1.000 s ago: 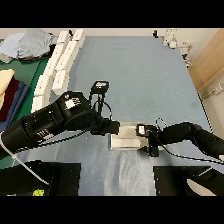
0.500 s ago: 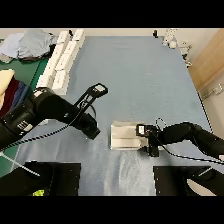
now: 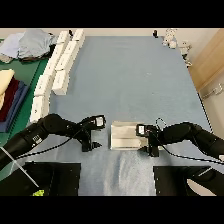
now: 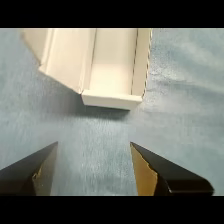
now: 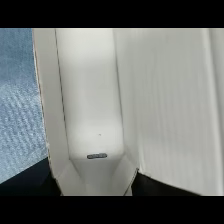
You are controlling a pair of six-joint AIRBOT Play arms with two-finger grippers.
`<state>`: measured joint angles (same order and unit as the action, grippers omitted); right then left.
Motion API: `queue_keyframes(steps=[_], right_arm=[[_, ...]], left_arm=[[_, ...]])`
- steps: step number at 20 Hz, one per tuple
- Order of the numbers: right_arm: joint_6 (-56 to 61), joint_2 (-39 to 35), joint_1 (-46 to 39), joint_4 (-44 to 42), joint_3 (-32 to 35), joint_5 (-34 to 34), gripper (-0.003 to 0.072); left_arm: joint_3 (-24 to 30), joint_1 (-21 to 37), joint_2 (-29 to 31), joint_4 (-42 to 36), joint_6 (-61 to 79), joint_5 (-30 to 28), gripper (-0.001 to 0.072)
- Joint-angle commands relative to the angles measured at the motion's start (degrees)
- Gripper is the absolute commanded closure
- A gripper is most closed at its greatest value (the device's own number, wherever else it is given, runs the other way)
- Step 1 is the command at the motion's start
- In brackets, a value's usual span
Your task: Fold the box.
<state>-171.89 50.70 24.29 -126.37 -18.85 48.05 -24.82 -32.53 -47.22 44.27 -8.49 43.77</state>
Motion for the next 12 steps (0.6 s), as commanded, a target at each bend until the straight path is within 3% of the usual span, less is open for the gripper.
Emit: queue_keyframes(steps=[1, 4, 8, 12], right_arm=[[0.0, 0.0, 0.0, 0.0, 0.0, 0.0, 0.0197], [0.0, 0.0, 0.0, 0.0, 0.0, 0.0, 0.0197], [0.0, 0.0, 0.0, 0.0, 0.0, 0.0, 0.0197], [0.0, 0.0, 0.0, 0.0, 0.0, 0.0, 0.0197]], left_arm=[[2.6, -5.4, -4.0, -4.3, 6.4, -9.9, 0.0011], [2.6, -7.5, -7.0, -7.4, 6.4, -13.8, 0.0010], [2.0, -8.2, -8.9, -12.2, 9.9, -13.6, 0.0011], [2.0, -10.0, -9.5, -12.2, 10.6, -13.4, 0.0011]])
